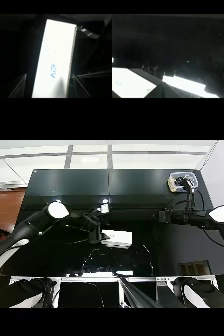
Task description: Fold the box and place the chain.
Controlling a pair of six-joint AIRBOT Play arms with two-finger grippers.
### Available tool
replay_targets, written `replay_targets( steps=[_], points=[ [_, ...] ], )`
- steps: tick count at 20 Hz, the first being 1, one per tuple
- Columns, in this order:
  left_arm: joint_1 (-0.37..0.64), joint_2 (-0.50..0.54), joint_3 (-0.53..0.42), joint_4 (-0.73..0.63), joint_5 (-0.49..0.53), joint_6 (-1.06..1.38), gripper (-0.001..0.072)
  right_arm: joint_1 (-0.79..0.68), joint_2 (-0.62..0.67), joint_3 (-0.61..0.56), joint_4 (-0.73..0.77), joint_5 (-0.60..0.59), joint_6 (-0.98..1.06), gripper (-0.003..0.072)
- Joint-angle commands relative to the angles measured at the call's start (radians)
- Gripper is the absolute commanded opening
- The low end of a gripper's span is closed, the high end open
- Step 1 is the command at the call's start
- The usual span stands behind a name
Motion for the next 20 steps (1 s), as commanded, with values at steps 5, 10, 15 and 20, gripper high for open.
replay_targets(
  steps=[5, 10, 15, 20],
  points=[
    [-0.104, -0.133, 0.069, 0.012, 0.026, -0.045, 0.0704, -0.002, 0.0, 0.0, -0.001, 0.022, 0.0, 0.002],
    [-0.132, -0.152, 0.069, 0.016, 0.036, -0.044, 0.0704, -0.002, 0.0, 0.0, -0.001, 0.022, 0.0, 0.002],
    [-0.13, -0.155, 0.076, 0.017, 0.05, -0.044, 0.0705, -0.002, 0.0, 0.0, -0.001, 0.022, 0.0, 0.002],
    [-0.131, -0.155, 0.1, 0.021, 0.059, -0.045, 0.0704, -0.002, 0.0, 0.0, -0.001, 0.022, 0.0, 0.002]
  ],
)
